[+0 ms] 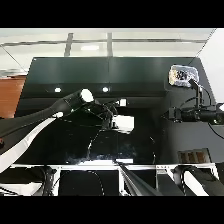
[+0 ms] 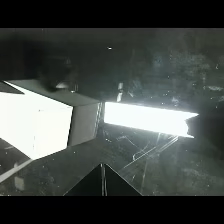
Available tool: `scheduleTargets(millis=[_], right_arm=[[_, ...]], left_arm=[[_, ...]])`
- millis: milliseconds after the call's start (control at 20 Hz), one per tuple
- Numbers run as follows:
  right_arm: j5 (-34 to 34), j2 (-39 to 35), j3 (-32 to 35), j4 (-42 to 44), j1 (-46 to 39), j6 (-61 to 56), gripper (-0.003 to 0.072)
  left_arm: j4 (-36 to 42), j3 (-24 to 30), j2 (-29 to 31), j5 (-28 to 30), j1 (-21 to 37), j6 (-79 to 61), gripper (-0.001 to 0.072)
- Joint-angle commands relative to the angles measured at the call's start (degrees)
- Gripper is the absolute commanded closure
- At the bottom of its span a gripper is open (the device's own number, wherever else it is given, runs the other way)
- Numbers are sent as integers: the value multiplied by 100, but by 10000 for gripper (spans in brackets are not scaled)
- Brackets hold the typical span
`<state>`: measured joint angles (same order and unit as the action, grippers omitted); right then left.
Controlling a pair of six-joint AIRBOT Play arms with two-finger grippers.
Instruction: Fold the box and place the chain.
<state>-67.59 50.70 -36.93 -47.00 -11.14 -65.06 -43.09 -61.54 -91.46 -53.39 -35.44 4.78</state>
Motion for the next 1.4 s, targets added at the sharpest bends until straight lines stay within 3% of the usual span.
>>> scheduleTargets(millis=[0,100,200,350,500,650,900,1150,1200,1300,1350], right_arm=[[15,-4,0,2,0,-2,665],[35,-4,0,2,0,-4,665],[96,-4,0,7,0,-7,665],[131,-4,-2,157,2,-4,665],[328,-2,0,323,83,-4,665],[737,0,0,496,352,-212,665],[1919,20,0,632,815,-472,665],[2017,20,0,647,822,-531,665],[2006,20,-2,647,822,-546,665],[2031,20,-2,647,824,-546,665],[2039,20,-2,662,835,-546,665]], left_arm=[[-210,-92,24,398,9,422,379],[-614,-308,118,811,376,1624,379],[-1145,-557,192,1300,1104,2798,378],[-1652,-1049,179,1467,2741,4133,378],[-1628,-1554,52,1731,4461,5462,378],[-1631,-2402,-527,1556,5598,5547,378],[-2024,-4096,-2068,879,5967,5635,378],[-2605,-5005,-2955,247,5783,5650,377],[-2874,-5038,-2966,192,5729,5648,343],[-3154,-5257,-2894,48,5635,5904,-4],[-3213,-5517,-2837,-122,5615,6092,-4]])
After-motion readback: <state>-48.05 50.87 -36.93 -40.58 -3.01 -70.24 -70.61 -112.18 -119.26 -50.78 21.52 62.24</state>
